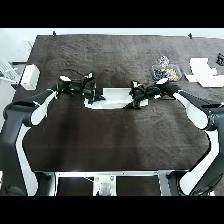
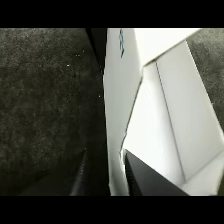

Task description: Fold the box and place the chain.

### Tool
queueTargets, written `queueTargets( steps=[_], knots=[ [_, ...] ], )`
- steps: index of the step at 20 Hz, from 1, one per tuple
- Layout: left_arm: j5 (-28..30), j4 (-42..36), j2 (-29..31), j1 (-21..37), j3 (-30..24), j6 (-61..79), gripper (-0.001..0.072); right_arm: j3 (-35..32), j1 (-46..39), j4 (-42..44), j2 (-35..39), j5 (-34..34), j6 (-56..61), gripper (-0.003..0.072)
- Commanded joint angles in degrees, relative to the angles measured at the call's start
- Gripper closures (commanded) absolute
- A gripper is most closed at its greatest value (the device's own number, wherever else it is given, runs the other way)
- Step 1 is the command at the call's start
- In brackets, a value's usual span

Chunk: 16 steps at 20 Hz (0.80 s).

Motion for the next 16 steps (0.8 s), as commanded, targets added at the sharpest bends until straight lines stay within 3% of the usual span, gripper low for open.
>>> queueTargets(
  steps=[1, 7, 8, 9, 10, 12, 16],
  knots=[
    [-4.79, -0.20, 1.18, 2.51, 0.02, 0.02, 0.0431, -0.02, 0.04, 0.04, 0.00, 0.11, 0.04, 0.0087],
    [-21.16, -0.11, 3.50, 8.74, 1.14, 0.46, 0.0433, -0.02, 0.04, 0.04, 0.00, 0.11, 0.04, 0.0087],
    [-24.48, -0.48, 3.50, 9.88, 1.77, 0.39, 0.0534, -0.02, 0.04, 0.04, 0.00, 0.11, 0.04, 0.0087],
    [-28.20, -1.14, 3.50, 10.73, 2.36, 0.55, 0.0688, -0.02, 0.04, 0.04, 0.00, 0.13, 0.07, 0.0087],
    [-31.04, -3.30, 3.56, 11.17, 2.54, -0.31, 0.0690, -0.02, 0.04, 0.04, 0.00, 0.11, 0.04, 0.0087],
    [-31.87, -4.59, 5.27, 10.62, 2.45, -3.89, 0.0694, -0.02, 0.04, 0.04, 0.00, 0.11, 0.04, 0.0087],
    [-25.75, -3.54, 13.38, 7.32, -0.24, -5.99, 0.0694, -0.02, 0.04, 0.04, 0.00, 0.11, 0.07, 0.0087]
  ],
)
